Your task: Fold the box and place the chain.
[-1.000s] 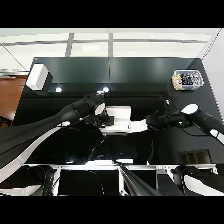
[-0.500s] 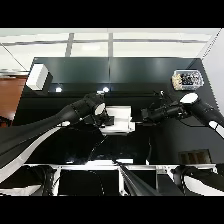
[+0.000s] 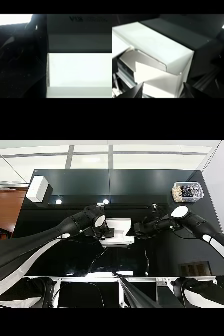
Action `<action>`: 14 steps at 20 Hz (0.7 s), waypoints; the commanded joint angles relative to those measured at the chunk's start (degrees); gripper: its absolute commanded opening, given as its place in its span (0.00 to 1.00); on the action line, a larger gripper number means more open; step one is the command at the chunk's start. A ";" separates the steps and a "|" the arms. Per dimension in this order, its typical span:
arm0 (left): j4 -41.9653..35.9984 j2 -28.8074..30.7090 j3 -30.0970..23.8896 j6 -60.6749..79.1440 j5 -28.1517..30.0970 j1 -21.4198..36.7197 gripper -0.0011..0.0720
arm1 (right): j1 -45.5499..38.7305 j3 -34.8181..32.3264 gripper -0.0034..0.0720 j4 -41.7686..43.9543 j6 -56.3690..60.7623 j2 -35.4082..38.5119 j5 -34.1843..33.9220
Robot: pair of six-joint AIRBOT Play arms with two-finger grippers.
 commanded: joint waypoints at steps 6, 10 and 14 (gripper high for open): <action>0.00 -0.04 -0.02 0.00 0.02 0.02 0.05 | 8.50 3.76 0.60 -15.50 17.05 0.00 -7.58; 0.00 -0.04 -0.02 0.00 0.02 0.02 0.05 | 12.87 7.43 0.60 -26.29 26.43 -0.04 -7.61; 0.00 -0.04 -0.02 -0.02 0.04 0.02 0.05 | 17.94 12.09 0.59 -37.51 37.66 -2.51 -5.33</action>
